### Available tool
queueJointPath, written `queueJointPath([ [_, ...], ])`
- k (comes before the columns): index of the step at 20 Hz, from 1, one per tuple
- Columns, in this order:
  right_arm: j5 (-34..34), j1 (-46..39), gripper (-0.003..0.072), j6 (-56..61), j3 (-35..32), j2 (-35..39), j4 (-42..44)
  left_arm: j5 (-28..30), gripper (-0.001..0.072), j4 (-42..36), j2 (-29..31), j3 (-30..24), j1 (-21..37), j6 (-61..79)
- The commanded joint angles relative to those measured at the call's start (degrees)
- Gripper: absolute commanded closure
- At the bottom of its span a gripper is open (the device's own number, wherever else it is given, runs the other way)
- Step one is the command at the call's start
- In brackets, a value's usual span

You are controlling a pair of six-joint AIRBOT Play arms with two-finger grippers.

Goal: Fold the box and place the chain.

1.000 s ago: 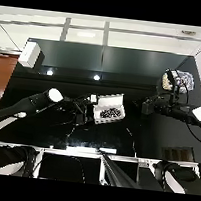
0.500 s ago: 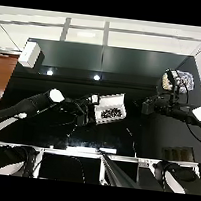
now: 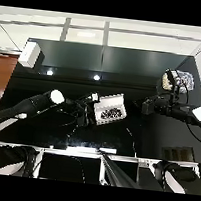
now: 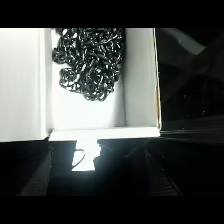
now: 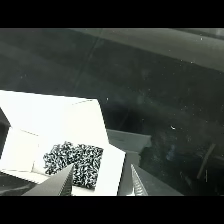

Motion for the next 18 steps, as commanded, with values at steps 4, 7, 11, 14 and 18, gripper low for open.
queueJointPath([
  [4,0.0,0.0,0.0255,-0.2,0.0,0.0,0.0,6.4,-0.0009,0.6,0.0,0.1,-3.3,-6.1],
  [7,0.0,0.0,0.0255,-0.3,0.0,0.0,0.0,8.2,-0.0009,0.6,0.0,0.1,-3.3,-6.1],
  [11,0.0,0.0,0.0255,-0.3,0.0,0.0,0.0,9.9,-0.0009,0.7,0.0,0.1,-3.4,-5.4],
  [14,0.0,0.0,0.0255,-0.3,0.0,0.0,0.0,9.9,-0.0007,0.6,0.0,0.1,-3.7,0.9],
  [18,0.0,0.0,0.0255,-0.3,0.0,0.0,0.0,9.9,0.0,0.5,-0.1,0.1,-3.7,6.7],
])
